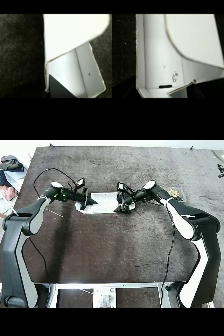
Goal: Fold the box and place the chain.
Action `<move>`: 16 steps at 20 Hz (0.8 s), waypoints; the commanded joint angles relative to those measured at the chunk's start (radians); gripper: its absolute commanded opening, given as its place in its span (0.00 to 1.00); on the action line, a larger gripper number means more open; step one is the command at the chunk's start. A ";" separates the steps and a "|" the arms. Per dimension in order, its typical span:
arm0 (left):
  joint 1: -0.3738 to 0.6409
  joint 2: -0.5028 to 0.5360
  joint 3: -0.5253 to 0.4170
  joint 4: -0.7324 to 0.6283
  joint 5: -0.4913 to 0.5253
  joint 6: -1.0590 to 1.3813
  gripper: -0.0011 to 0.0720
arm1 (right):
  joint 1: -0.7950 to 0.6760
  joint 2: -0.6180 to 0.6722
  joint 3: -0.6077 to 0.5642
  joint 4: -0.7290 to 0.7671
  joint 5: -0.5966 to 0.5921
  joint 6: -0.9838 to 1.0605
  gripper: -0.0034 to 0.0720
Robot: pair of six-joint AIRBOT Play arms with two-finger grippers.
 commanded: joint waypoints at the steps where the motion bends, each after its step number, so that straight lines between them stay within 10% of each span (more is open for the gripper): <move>1: 0.000 -0.001 0.000 0.000 0.000 0.000 0.03 | 0.005 -0.003 0.003 0.011 0.003 0.001 0.83; 16: -0.001 -0.001 0.000 0.000 -0.001 0.000 0.03 | 0.030 -0.022 0.025 -0.050 0.016 0.005 0.82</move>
